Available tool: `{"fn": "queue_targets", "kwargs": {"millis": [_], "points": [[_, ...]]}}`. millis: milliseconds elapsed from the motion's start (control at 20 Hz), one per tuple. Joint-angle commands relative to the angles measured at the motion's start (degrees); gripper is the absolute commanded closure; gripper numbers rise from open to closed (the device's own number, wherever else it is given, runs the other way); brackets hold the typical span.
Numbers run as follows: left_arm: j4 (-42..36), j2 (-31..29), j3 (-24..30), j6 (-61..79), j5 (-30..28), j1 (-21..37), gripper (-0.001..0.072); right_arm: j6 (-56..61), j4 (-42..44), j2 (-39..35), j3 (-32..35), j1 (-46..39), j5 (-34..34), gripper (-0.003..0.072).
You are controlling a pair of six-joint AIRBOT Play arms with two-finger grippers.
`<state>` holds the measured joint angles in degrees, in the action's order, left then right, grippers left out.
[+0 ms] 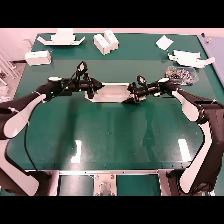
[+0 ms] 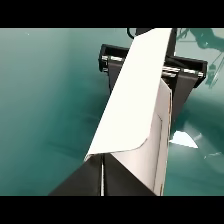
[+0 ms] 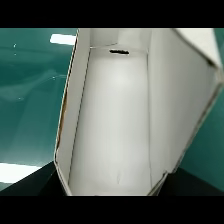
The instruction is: Fold the box and place the chain.
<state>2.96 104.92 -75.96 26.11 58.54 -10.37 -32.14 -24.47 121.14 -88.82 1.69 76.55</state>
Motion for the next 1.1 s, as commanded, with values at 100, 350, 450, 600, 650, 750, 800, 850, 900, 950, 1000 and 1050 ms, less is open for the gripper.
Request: {"fn": "queue_targets", "kwargs": {"millis": [100, 350, 450, 600, 650, 750, 800, 850, 900, 950, 1000, 1050], "points": [[1.8, 3.5, -5.7, -4.0, 0.5, 0.0, 0.0692, 0.0, 0.0, 0.0, 0.0, 0.0, 0.0, 0.0143], [3.3, 6.1, -10.7, -6.8, -1.6, 0.0, 0.0692, 0.0, 0.0, 0.0, 0.0, 0.0, 0.0, 0.0142], [3.8, 7.8, -13.4, -8.5, -2.2, 0.0, 0.0692, 0.0, 0.0, 0.0, 0.0, 0.0, 0.0, 0.0142], [4.2, 9.7, -15.7, -9.9, -2.7, -0.1, 0.0692, 0.0, 0.0, 0.0, 0.0, 0.0, 0.0, 0.0142], [4.5, 10.1, -15.7, -10.4, -3.3, -0.3, 0.0692, 0.0, 0.0, 0.0, 0.0, 0.0, 0.0, 0.0142], [7.2, 11.0, -15.7, -11.4, -3.8, -1.2, 0.0692, 0.0, 0.0, 0.0, 0.0, 0.0, 0.0, 0.0143], [8.5, 11.3, -15.7, -12.0, -4.2, -1.9, 0.0692, 0.0, 0.0, 0.0, 0.0, 0.0, 0.0, 0.0143], [10.2, 11.6, -15.7, -12.2, -4.3, -2.6, 0.0692, 0.0, 0.0, 0.0, 0.0, 0.0, 0.0, 0.0143], [11.2, 11.9, -15.7, -12.4, -4.6, -3.4, 0.0692, 0.0, 0.0, 0.0, 0.0, 0.0, 0.0, 0.0142], [11.7, 12.0, -15.7, -12.6, -4.9, -3.9, 0.0691, 0.0, 0.0, 0.0, 0.0, 0.0, 0.0, 0.0143], [12.0, 12.1, -15.7, -12.7, -5.5, -4.2, 0.0692, 0.0, 0.0, 0.0, 0.0, 0.0, 0.0, 0.0142], [12.1, 12.1, -15.7, -12.8, -5.8, -4.2, 0.0692, 0.0, 0.0, 0.0, 0.0, 0.0, 0.0, 0.0143]]}}
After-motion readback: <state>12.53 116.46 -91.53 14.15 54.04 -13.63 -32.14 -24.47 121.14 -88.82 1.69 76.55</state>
